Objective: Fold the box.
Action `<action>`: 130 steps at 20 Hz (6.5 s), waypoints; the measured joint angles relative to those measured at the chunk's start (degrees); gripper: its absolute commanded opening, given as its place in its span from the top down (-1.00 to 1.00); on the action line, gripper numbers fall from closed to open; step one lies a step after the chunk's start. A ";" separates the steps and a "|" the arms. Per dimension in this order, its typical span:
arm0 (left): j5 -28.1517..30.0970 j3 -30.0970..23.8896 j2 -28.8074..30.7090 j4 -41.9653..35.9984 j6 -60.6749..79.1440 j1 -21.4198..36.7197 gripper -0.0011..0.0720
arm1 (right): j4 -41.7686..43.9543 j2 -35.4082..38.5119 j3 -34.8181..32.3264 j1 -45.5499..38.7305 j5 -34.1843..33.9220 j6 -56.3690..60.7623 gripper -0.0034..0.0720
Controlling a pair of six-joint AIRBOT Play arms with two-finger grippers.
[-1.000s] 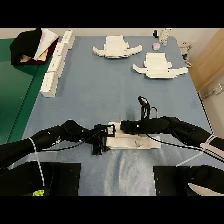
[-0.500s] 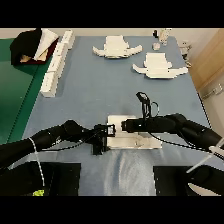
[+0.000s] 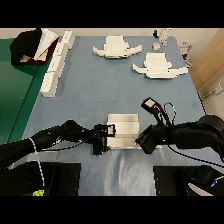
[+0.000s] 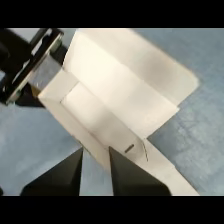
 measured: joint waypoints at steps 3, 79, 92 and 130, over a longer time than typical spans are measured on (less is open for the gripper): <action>-0.02 0.02 0.00 0.00 0.00 0.00 -0.29 | -3.30 1.11 -0.17 0.04 -5.75 -7.43 -0.28; -0.04 0.00 0.00 0.00 -0.02 0.00 -0.29 | 5.35 -18.58 -6.54 -43.58 -7.91 -0.04 0.91; -0.02 0.00 0.00 0.00 -0.02 0.00 -0.29 | 22.97 -18.84 -11.23 -36.00 -5.92 -9.09 0.91; -0.02 0.00 0.00 0.00 -0.02 0.00 -0.29 | -21.24 -34.93 14.01 11.91 -6.34 59.71 -0.20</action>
